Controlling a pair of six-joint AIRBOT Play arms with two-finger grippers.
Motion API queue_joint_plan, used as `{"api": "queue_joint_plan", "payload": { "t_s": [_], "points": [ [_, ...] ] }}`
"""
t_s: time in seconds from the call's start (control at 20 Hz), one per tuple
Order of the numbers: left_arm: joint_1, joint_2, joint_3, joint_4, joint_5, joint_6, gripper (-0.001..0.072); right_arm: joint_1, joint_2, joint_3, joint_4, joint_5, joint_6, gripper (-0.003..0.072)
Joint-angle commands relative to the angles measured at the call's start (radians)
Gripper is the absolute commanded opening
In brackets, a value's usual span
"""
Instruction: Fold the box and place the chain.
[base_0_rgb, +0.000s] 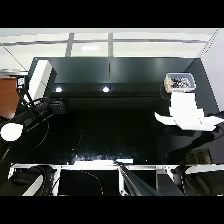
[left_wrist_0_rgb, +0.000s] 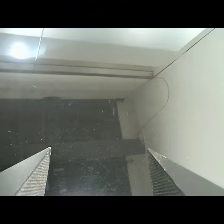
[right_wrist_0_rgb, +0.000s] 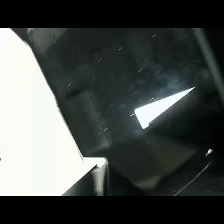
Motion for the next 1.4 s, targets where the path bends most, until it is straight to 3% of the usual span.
{"api": "queue_joint_plan", "payload": {
  "t_s": [0.0,0.2,0.45,0.8,1.0,1.15,1.35],
  "points": [
    [-0.001,0.000,0.000,0.000,-0.001,0.001,0.0701,0.040,0.042,-0.005,-0.019,0.046,0.015,0.0020],
    [-0.001,0.000,0.000,0.001,-0.004,0.001,0.0701,0.098,0.211,-0.146,0.008,-0.001,0.053,0.0019],
    [-0.001,0.000,0.000,0.008,-0.046,0.001,0.0700,0.270,0.504,-0.485,0.253,-0.137,0.095,0.0018],
    [-0.002,-0.006,-0.001,-0.050,-0.055,0.000,0.0698,0.753,0.945,-0.878,0.259,-0.567,0.244,0.0018],
    [-0.003,-0.050,-0.001,-0.132,-0.060,0.001,0.0698,1.087,1.191,-1.005,0.251,-0.851,0.225,0.0018],
    [-0.003,-0.135,0.000,-0.277,-0.159,0.010,0.0698,1.250,1.267,-1.022,0.192,-0.906,0.227,0.0018],
    [-0.044,-0.345,0.001,-0.631,-0.356,0.294,0.0698,1.382,1.266,-1.044,0.172,-0.928,0.228,0.0018]
  ]
}}
